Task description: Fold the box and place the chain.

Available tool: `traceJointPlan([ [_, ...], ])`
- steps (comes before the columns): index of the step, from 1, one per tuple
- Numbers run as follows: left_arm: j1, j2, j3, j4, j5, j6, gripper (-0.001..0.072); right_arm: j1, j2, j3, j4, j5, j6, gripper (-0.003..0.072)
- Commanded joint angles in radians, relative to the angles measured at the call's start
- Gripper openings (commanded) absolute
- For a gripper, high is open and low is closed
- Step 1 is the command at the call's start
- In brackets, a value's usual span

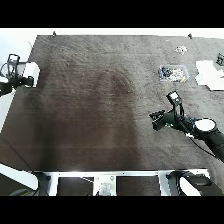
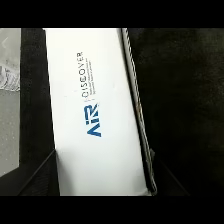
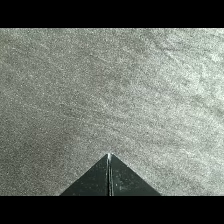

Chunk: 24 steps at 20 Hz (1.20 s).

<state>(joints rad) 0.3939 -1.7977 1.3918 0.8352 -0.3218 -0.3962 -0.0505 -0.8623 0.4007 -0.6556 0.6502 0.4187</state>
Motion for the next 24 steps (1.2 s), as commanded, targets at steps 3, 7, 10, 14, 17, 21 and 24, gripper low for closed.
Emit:
traceJointPlan([
  [3,0.011,0.095,0.0,0.04,-0.035,-0.013,0.072,-0.001,0.001,0.0,0.0,0.0,0.0,0.0006],
  [7,0.011,0.243,0.0,0.054,-0.037,-0.018,0.072,-0.001,0.001,0.0,0.0,0.0,0.0,0.0006],
  [10,0.01,0.37,0.0,-0.003,-0.145,-0.024,0.0024,-0.001,0.001,0.0,0.0,0.0,0.0,0.0006],
  [14,-0.016,0.536,-0.002,-0.123,-0.345,0.069,0.0013,-0.001,0.001,0.0,0.0,0.0,0.0,0.0006],
  [17,-0.056,0.661,-0.073,-0.198,-0.36,0.082,0.0012,-0.001,0.001,0.0,0.0,0.0,0.0,0.0006],
  [21,-0.058,0.827,-0.382,-0.215,-0.188,0.028,0.0012,-0.001,0.001,0.0,0.0,0.0,0.0,0.0006],
  [24,-0.058,0.905,-0.636,-0.237,-0.065,0.001,0.0013,-0.001,0.001,0.0,0.0,0.0,0.0,0.0006],
])
